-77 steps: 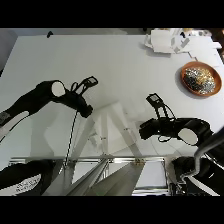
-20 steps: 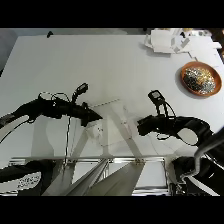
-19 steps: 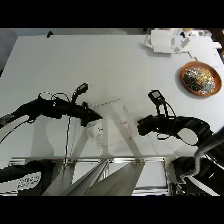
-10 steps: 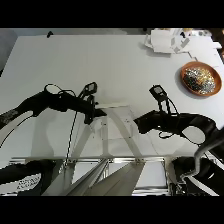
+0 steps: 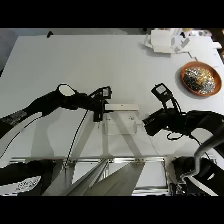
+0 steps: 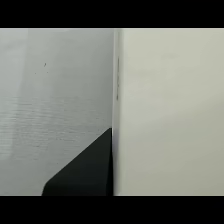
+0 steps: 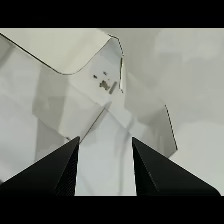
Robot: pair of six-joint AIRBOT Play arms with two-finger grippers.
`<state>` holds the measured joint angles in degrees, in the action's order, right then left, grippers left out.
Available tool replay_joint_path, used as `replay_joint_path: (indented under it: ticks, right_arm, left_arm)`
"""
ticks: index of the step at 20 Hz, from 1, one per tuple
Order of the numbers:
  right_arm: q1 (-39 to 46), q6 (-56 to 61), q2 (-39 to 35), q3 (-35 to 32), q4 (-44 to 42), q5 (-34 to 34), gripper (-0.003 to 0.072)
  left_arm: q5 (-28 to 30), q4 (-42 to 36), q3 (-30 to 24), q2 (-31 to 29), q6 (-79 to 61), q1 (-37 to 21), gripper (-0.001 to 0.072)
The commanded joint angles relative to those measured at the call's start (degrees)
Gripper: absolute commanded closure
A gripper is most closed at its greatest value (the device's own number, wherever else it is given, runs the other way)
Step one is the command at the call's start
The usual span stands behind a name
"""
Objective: Fold the box and place the chain.
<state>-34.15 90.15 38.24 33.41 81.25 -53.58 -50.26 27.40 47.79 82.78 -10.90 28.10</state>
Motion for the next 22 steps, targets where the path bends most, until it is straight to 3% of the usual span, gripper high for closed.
replay_joint_path:
  ticks: [1, 9, 22]
  right_arm:
    - [0.00, 0.00, -0.13, 0.15, 1.55, -0.87, 0.0317]
    - [0.00, -0.28, -0.13, 0.15, 1.53, -0.90, 0.0318]
    - [0.00, -3.74, -0.13, 0.13, 1.51, -1.05, 0.0319]
  left_arm:
    - [0.98, 0.02, 0.11, 1.25, -0.94, 0.37, 0.0705]
    - [1.05, -3.61, 0.11, 4.39, -3.69, 0.39, 0.0704]
    - [0.39, -1.90, 0.11, 5.90, -4.37, 1.27, 0.0706]
